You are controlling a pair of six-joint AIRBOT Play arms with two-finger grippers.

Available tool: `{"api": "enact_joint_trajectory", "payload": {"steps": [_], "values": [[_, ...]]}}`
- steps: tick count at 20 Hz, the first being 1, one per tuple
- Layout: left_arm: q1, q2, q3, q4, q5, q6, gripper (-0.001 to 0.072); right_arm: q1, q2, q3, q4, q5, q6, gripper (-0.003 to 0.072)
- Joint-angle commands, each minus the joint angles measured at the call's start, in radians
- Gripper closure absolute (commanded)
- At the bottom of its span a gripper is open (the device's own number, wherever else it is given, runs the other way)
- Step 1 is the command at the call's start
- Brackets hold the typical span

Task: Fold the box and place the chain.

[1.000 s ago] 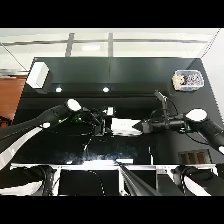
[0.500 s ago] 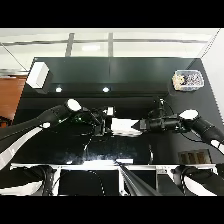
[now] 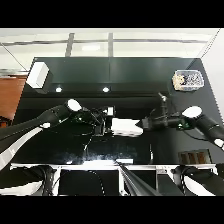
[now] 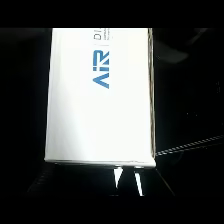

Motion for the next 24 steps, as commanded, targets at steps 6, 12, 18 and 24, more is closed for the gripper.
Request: {"api": "enact_joint_trajectory", "payload": {"steps": [6, 12, 18, 24], "values": [[0.001, 0.008, 0.000, -0.003, -0.002, 0.001, 0.0098, -0.407, 0.302, 0.154, -0.254, 0.296, 0.078, 0.0676], [0.031, 0.142, 0.036, 0.130, -0.070, -0.246, -0.0011, -0.543, 0.307, 0.152, -0.304, 0.321, 0.084, 0.0675], [-0.015, 0.119, 0.127, 0.079, -0.077, -0.343, -0.0005, -0.540, 0.307, 0.141, -0.299, 0.245, 0.084, 0.0675], [-0.120, -0.031, 0.275, 0.079, -0.065, -0.399, -0.0005, -0.540, 0.307, 0.127, -0.301, 0.243, 0.084, 0.0675]]}}
